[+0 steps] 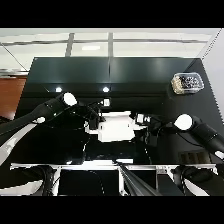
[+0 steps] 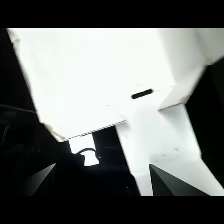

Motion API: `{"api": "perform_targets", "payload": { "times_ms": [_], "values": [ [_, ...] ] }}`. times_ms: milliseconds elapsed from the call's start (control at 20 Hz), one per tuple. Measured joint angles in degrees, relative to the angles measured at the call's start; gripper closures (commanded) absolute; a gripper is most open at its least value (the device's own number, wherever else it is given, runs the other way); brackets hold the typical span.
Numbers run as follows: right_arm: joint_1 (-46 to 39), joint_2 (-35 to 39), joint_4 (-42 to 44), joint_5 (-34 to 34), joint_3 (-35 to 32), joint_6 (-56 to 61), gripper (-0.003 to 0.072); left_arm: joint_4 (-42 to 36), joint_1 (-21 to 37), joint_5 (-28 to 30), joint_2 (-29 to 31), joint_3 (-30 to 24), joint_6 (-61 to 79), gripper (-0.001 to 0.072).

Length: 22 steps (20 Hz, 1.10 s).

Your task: Fold the box and place the chain.

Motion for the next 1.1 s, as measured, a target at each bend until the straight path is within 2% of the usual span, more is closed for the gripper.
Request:
{"api": "perform_targets", "payload": {
  "times_ms": [350,600,850,1100],
  "values": [
    [8.4,-2.4,6.4,-9.6,-3.3,-6.7,-0.0018,0.0,-0.2,-1.0,-0.1,0.0,0.9,0.0681],
    [12.5,-3.1,9.8,-14.7,-1.9,-9.8,-0.0018,0.0,-0.2,-1.1,-0.1,0.0,0.9,0.0681],
    [8.9,-3.2,11.3,-12.7,2.0,-10.5,-0.0018,0.0,-0.4,-1.2,-0.1,0.0,0.9,0.0681],
    [4.3,-3.3,14.0,-10.0,3.2,-12.1,-0.0018,0.0,-0.4,-1.3,-0.1,0.0,0.9,0.0681]
  ]
}}
